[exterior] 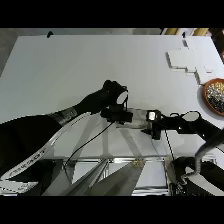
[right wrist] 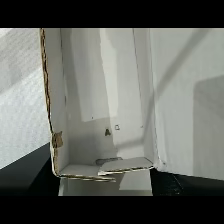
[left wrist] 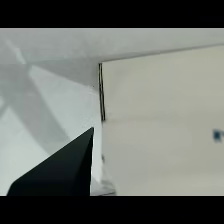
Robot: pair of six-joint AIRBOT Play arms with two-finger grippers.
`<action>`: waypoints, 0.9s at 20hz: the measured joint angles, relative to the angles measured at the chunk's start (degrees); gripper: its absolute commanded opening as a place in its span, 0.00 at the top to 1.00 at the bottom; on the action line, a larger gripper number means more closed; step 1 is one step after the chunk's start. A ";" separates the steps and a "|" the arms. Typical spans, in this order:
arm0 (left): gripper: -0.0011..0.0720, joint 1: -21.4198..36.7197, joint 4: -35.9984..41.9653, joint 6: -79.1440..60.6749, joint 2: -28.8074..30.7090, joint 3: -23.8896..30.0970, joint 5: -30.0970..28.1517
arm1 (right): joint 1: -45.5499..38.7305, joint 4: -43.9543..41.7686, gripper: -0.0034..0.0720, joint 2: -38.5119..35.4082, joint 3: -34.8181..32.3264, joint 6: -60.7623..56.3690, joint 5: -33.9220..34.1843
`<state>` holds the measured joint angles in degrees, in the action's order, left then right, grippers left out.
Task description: Fold the box and place the chain.
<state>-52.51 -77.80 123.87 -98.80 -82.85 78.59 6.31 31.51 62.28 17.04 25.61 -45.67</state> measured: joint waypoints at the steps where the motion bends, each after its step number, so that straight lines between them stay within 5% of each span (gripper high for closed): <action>1: 0.59 0.42 -0.02 -2.82 0.94 0.00 0.37 | 0.00 0.00 0.43 0.00 0.00 0.00 0.00; 2: 0.58 1.05 -0.17 -6.08 2.21 0.00 0.76 | 0.00 0.00 0.43 0.00 0.00 0.00 0.00; 3: 0.47 1.68 -0.24 -9.27 3.54 0.04 1.11 | 0.00 0.00 0.43 0.00 0.00 0.02 0.00; 4: 0.17 2.43 -0.28 -12.92 5.03 0.13 1.68 | 0.00 0.00 0.43 0.00 0.00 0.00 0.02; 5: 0.02 3.30 -0.61 -16.72 6.75 0.39 2.14 | 0.00 0.00 0.43 0.00 0.00 0.00 0.02; 11: 0.03 10.38 0.24 -48.11 17.57 9.20 -0.35 | 0.00 -0.02 0.43 0.00 0.00 0.00 0.04; 18: 0.03 19.96 17.64 -111.12 23.34 29.94 -17.31 | 0.00 -0.02 0.43 0.00 0.00 0.00 0.07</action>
<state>-32.56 -60.16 12.75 -75.46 -52.90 61.28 6.31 31.48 62.28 17.04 25.61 -45.60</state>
